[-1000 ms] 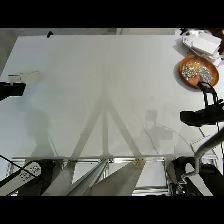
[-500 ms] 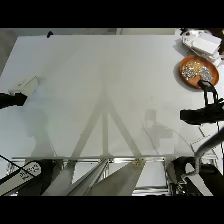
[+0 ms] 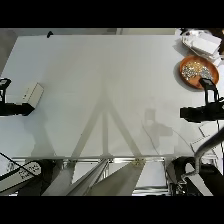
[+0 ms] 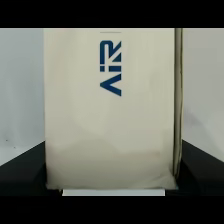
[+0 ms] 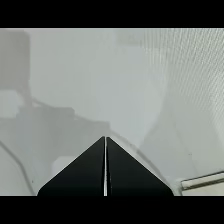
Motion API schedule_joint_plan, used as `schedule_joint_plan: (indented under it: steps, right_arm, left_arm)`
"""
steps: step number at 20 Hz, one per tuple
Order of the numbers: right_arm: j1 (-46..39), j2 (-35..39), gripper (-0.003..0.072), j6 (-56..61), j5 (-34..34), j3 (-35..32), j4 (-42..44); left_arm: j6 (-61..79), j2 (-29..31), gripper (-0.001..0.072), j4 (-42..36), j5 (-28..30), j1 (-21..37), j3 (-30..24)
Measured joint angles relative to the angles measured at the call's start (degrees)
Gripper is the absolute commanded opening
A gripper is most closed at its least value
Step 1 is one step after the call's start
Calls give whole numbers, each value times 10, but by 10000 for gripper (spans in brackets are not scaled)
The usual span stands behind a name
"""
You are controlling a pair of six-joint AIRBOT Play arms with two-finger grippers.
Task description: Fold the box and place the chain.
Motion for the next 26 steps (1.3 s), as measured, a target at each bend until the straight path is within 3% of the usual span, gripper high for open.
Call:
schedule_joint_plan:
  steps: [1, 2, 3, 4, 5, 6, 12, 17, 21, 22, 24, 26]
  right_arm:
    - [0, 0, 14, 0, -4, 0, 0]
    - [0, 0, 14, -2, -7, 0, 0]
    - [0, 0, 14, -4, -10, 0, 0]
    - [0, 0, 14, -7, -12, 0, 0]
    - [0, 0, 14, -9, -13, 0, 1]
    - [0, 0, 14, -11, -15, 0, 1]
    - [0, 0, 14, -16, -18, 0, 1]
    - [0, 0, 14, -19, -26, 0, 1]
    - [0, 0, 14, -23, -29, 0, 3]
    - [0, 0, 14, -24, -29, 0, 3]
    - [0, 0, 14, -24, -30, 0, 4]
    - [0, 0, 14, -25, -30, 0, 4]
  left_arm:
    - [-1, 0, 372, 4, -8, 0, 0]
    - [-2, -1, 460, 7, -13, 0, 0]
    - [-2, -1, 471, 12, -18, 0, 0]
    - [-3, -1, 542, 15, -20, 0, 0]
    - [-4, -1, 659, 17, -23, 0, 0]
    - [-4, -1, 700, 19, -28, 0, 0]
    - [2, 27, 701, 24, -28, 0, 0]
    - [35, 113, 699, 24, -3, -4, 0]
    - [64, 166, 693, -19, 3, -47, 0]
    - [68, 173, 648, -31, 0, -65, 0]
    - [73, 181, 458, -45, -9, -107, 0]
    - [76, 185, 335, -52, -22, -141, 0]
